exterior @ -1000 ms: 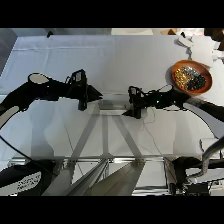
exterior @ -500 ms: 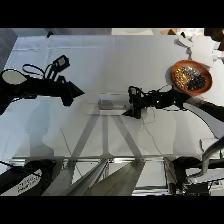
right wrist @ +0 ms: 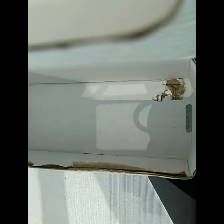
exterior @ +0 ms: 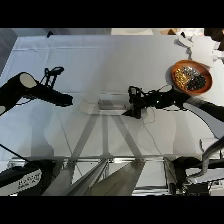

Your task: Fold the box and place the chain.

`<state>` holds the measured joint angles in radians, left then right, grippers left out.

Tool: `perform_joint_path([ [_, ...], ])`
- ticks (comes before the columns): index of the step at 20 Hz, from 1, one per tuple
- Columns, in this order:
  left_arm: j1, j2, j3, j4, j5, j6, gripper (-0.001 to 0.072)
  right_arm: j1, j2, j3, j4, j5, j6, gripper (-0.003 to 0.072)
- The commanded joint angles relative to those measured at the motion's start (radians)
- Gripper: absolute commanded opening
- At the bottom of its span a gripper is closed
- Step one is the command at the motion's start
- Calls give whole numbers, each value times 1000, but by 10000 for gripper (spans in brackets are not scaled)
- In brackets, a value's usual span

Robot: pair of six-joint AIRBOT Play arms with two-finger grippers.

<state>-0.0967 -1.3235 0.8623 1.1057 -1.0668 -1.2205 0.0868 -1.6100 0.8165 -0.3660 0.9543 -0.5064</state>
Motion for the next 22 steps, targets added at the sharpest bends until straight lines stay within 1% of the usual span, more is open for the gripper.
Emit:
perform_joint_path([
  [1, -50, -65, 0, -44, -2, -48, 8, 0, 0, 0, 0, 0, 0, 516],
  [3, -72, -72, 0, -107, 1, -1, 7, 0, 0, 0, 0, 0, 0, 516],
  [6, -72, -71, 0, -325, 2, 94, 7, 0, 0, 0, 0, 0, 0, 516],
  [8, -73, -71, 0, -383, 24, 103, 7, 0, 0, 0, 0, 0, 0, 516],
  [10, -73, -71, 0, -383, 30, 103, 8, 0, 0, 0, 0, 0, 0, 516],
  [13, -73, -71, 0, -383, -10, 104, 8, 0, 0, 0, 0, 0, 0, 516],
  [15, -73, -71, 0, -379, -19, 148, 9, 0, 0, 0, 0, 0, 0, 516],
  [16, -72, -71, 0, -363, -11, 167, 11, 0, 0, 0, 0, 0, 0, 516],
  [20, -46, -70, 0, -201, 39, 123, 10, 0, 0, 0, 0, 0, 0, 516],
  [22, -28, -77, 0, -193, 43, 113, 8, 0, 0, 0, 0, 0, 0, 516],
])
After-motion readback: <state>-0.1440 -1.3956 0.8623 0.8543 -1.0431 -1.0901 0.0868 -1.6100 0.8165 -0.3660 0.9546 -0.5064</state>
